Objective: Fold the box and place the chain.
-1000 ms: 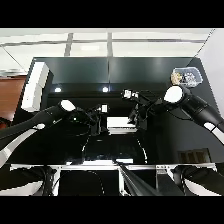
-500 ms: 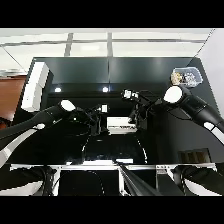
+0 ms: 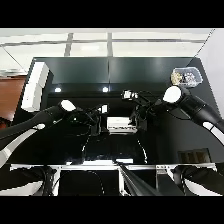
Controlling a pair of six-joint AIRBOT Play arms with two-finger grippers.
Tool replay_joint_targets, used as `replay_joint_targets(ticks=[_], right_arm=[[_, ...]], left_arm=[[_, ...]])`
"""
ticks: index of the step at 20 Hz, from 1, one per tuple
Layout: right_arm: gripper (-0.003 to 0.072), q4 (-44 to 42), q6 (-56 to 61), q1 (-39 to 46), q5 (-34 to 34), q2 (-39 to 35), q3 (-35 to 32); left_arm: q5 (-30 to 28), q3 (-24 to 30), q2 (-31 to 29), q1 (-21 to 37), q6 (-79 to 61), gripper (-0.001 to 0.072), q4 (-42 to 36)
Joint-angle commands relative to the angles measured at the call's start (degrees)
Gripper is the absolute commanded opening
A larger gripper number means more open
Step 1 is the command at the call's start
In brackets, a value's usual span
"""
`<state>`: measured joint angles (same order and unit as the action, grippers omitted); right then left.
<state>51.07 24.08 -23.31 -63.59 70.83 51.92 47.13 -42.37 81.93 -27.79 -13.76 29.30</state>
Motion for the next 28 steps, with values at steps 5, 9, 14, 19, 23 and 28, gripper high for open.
replay_joint_targets(ticks=[5, 9, 14, 19, 23, 28], right_arm=[[0.0244, 0.0, 2.3, 0.0, -1.2, 0.0, 0.0], [0.0273, 0.1, 2.7, 0.0, -1.2, 0.0, 0.0], [0.0272, 0.2, 2.9, 0.0, -1.2, 0.0, 0.0], [0.0272, 0.3, 2.9, -0.9, -0.2, 0.2, -0.3], [0.0273, 2.6, 3.0, -3.4, 1.8, 0.2, -2.2], [0.0272, 2.8, 13.8, -3.5, -4.8, -1.2, -0.5]], left_arm=[[-0.1, 0.0, 0.0, 0.0, 0.1, 0.0369, 0.0], [-0.1, 0.0, 0.0, 0.0, 0.1, 0.0369, 0.0], [-0.1, 0.0, 0.0, 0.0, 0.1, 0.0369, 0.0], [-0.2, 0.0, 0.0, 0.1, 0.1, 0.0369, 0.0], [-0.2, 0.0, 0.0, 0.1, 0.1, 0.0369, 0.0], [-0.1, 0.0, -0.1, 0.1, 0.1, 0.0369, 0.0]])
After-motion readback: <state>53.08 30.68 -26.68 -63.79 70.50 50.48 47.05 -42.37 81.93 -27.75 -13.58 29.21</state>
